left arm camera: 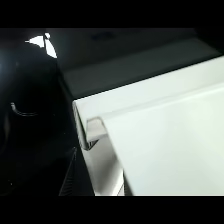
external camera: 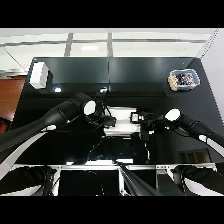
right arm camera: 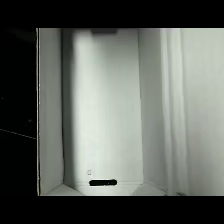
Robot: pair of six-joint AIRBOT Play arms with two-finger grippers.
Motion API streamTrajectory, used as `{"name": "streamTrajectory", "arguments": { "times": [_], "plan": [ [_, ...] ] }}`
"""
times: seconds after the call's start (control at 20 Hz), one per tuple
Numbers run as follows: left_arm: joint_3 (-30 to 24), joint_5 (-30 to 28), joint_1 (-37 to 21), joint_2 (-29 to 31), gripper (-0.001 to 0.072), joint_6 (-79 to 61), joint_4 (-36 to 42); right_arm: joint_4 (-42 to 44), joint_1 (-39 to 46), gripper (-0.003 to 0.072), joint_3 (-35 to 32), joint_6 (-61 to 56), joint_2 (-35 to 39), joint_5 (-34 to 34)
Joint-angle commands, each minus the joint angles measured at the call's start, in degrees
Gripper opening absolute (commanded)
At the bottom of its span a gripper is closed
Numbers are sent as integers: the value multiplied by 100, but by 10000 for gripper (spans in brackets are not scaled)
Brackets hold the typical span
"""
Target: Fold the box and place the chain.
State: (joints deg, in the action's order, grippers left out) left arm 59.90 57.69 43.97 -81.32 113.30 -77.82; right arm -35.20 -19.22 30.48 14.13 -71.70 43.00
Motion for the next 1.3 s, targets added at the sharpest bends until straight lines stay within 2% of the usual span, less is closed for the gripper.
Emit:
{"name": "streamTrajectory", "arguments": {
  "times": [0.0, 0.3, 0.4, 0.7, 0.95, 1.25],
  "plan": [
    [33, -31, 219, -22, 331, 697, -411, 2, -4, 67, -4, -2, -4, 2],
    [323, 157, 310, -361, 328, 695, -315, 2, -7, 66, -4, -2, -4, 2],
    [352, 345, 310, -472, 274, 699, -393, 2, -7, 66, -4, -2, -4, 2],
    [361, 448, 310, -553, 274, 1025, -549, 2, -7, 67, -2, -2, -4, 2],
    [890, 957, 326, -1016, 274, 1143, -551, 2, -7, 67, -4, -2, -4, 2],
    [922, 1036, 339, -1054, 267, 1609, -568, 2, -7, 67, -4, -2, -4, 2]
  ]
}}
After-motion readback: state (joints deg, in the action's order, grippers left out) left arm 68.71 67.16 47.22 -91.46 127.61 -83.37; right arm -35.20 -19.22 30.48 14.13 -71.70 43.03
